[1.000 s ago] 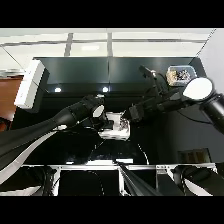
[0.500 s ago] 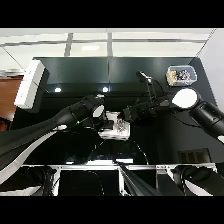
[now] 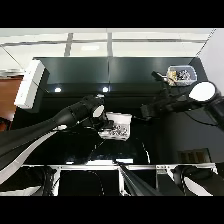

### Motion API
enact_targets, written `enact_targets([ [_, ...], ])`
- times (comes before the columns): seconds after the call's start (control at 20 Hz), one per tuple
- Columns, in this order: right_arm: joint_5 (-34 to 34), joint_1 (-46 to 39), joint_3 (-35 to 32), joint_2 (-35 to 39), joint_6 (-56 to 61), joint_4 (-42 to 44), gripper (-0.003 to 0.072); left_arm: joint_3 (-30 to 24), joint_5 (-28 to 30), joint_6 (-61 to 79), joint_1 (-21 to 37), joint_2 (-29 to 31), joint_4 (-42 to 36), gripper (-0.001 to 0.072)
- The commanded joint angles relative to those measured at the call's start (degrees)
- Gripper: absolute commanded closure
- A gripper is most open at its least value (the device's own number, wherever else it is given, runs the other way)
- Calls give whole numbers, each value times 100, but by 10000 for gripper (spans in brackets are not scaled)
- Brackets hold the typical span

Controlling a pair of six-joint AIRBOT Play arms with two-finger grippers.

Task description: Fold the box and place the chain.

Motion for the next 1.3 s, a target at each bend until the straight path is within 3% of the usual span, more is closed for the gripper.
enact_targets([
  [0.0,461,-509,0,101,-208,-146,267,20,42,-245,2,0,-116,684],
  [0.3,474,-527,-2,101,-319,-162,267,181,444,-1073,-151,24,-136,679],
  [0.35,474,-527,-2,101,-330,-164,267,205,420,-1075,-151,26,-133,581],
  [0.4,474,-527,-2,101,-332,-164,267,219,382,-1073,-149,55,-131,303],
  [0.45,474,-527,-2,101,-332,-164,267,225,350,-1067,-146,118,-98,82],
  [0.5,463,-527,-2,101,-332,-164,266,227,343,-966,-131,216,-57,40],
  [0.8,452,-575,-2,101,-326,-339,266,2,-310,667,227,1270,852,41],
  [1.0,450,-573,-2,101,-326,-361,267,-1182,-72,1126,1207,2380,822,40],
  [1.1,409,-573,-2,101,-326,-361,266,-2052,673,2345,1716,2983,-55,40],
  [1.25,262,-573,-2,101,-328,-361,267,-2944,1528,6555,2057,3574,-2352,86],
])
